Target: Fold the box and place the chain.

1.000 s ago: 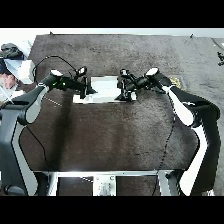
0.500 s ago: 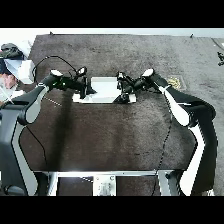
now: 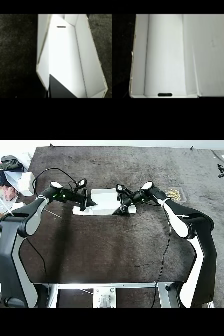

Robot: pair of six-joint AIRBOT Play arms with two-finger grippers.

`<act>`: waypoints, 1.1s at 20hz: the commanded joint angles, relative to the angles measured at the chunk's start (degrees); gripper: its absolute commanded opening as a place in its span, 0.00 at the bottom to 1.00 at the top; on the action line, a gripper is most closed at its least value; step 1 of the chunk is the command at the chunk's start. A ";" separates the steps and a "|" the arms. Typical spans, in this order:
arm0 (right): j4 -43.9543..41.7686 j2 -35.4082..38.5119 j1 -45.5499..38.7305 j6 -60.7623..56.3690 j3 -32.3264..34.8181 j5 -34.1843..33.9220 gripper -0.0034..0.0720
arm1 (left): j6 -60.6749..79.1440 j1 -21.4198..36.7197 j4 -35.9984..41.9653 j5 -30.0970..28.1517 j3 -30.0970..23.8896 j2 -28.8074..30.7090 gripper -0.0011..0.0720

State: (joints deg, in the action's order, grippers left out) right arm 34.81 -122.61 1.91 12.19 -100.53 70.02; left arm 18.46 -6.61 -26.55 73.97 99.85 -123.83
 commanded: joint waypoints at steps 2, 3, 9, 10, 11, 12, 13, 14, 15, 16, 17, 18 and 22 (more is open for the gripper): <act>-0.24 -0.04 -0.07 0.24 -0.04 -1.88 0.92 | 0.00 0.00 0.00 0.00 0.02 -0.04 0.03; -0.46 -0.04 -0.07 0.46 -0.04 -1.81 0.92 | 0.00 0.00 0.02 0.00 0.02 -0.04 0.03; -0.46 -0.04 -0.04 0.87 -0.04 -1.86 0.90 | 0.00 0.00 0.02 -0.02 0.02 -0.04 0.03; -0.42 -0.04 -0.04 0.85 -0.04 -1.88 0.77 | 0.00 0.00 0.00 -0.02 0.02 -0.04 0.03; -0.31 -0.04 -0.09 0.85 -0.04 -1.88 0.75 | 0.00 0.00 0.02 -0.02 0.02 -0.04 0.03; -0.26 -0.04 -0.09 0.85 -0.04 -1.86 0.75 | 0.00 0.00 0.00 0.00 0.02 -0.04 0.03; -0.26 -0.04 -0.09 0.87 -0.04 -1.86 0.75 | 0.00 0.00 0.00 -0.02 0.02 -0.04 0.03; -0.28 -0.04 -0.09 1.18 -0.04 -1.90 0.75 | 0.00 0.00 0.02 0.00 0.02 -0.04 0.03; -0.28 -0.04 -0.09 1.27 -0.04 -1.88 0.75 | 0.00 0.00 0.00 -0.02 0.02 -0.04 0.03; -0.28 -0.02 -0.09 1.29 -0.04 -1.88 0.75 | 0.00 0.00 0.00 -0.02 0.02 -0.04 0.03; -0.26 -0.02 -0.09 1.27 -0.04 -1.88 0.75 | 0.00 0.00 0.02 -0.02 0.02 -0.04 0.03; -0.26 -0.02 -0.09 1.27 -0.04 -1.86 0.75 | 0.00 0.00 0.00 0.00 0.02 -0.04 0.03; -0.31 -0.02 -0.09 1.27 -0.04 -1.88 0.75 | 0.00 0.00 0.00 -0.02 0.02 -0.04 0.03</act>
